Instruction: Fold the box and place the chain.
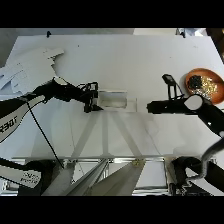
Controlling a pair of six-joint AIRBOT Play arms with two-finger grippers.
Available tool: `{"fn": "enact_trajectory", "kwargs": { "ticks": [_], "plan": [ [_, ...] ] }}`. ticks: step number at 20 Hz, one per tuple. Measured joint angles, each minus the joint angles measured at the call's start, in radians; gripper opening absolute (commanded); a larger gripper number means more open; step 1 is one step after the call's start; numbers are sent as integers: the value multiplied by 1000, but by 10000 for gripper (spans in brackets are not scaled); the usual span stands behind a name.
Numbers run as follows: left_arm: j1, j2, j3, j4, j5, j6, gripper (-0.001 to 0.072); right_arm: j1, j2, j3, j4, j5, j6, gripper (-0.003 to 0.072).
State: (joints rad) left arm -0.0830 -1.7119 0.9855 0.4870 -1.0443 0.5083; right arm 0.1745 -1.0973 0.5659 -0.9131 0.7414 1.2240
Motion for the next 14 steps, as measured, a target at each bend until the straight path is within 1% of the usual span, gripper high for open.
{"fn": "enact_trajectory", "kwargs": {
  "ticks": [3,6,14],
  "plan": [
    [0,0,0,0,0,0,336,-5,-98,-4,80,-33,-44,10],
    [0,0,0,0,0,0,336,-6,-155,1,124,-61,-73,10],
    [0,0,0,0,0,0,336,-6,-189,15,207,-121,-144,9]
  ]
}}
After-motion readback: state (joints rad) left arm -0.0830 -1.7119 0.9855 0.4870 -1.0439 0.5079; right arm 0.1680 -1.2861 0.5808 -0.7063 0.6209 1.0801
